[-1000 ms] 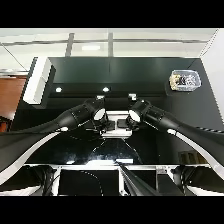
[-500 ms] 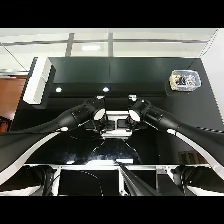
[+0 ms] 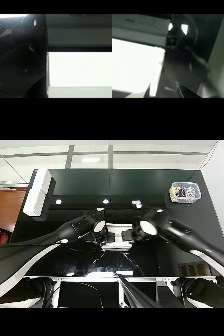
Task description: Fold the box and place the chain.
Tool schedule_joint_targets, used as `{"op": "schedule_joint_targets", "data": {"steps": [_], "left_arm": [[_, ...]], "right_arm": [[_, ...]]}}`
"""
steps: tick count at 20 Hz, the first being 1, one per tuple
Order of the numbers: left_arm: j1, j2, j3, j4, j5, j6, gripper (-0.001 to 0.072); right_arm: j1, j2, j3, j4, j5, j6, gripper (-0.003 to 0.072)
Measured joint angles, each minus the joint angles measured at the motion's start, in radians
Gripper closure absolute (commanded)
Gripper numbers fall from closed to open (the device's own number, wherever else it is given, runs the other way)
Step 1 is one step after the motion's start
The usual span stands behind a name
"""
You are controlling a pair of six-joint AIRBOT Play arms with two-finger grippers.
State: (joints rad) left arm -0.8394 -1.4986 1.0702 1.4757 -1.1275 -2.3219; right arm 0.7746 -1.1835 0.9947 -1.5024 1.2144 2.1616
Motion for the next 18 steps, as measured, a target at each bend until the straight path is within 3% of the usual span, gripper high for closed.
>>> {"op": "schedule_joint_targets", "data": {"steps": [4,6,10,14,15,18], "left_arm": [[0.000,0.000,0.000,0.000,0.000,0.000,0.0683],[0.000,0.000,0.000,0.000,0.000,0.000,0.0683],[0.000,0.000,0.000,0.000,0.000,0.000,0.0683],[0.000,0.000,0.000,0.000,0.000,-0.001,0.0683],[0.000,0.000,0.000,0.000,0.000,-0.003,0.0683],[0.000,0.000,0.000,0.000,0.001,-0.003,0.0683]], "right_arm": [[-0.087,0.200,0.000,-0.267,0.134,-0.035,0.0290],[-0.206,0.238,-0.003,-0.402,0.130,-0.063,0.0290],[-0.530,0.188,-0.002,-0.497,-0.112,-0.107,0.0291],[-0.783,-0.047,0.134,-0.430,-0.305,-0.121,0.0282],[-0.827,-0.124,0.201,-0.397,-0.314,-0.122,-0.0010],[-0.924,-0.338,0.410,-0.256,-0.298,-0.143,-0.0034]]}}
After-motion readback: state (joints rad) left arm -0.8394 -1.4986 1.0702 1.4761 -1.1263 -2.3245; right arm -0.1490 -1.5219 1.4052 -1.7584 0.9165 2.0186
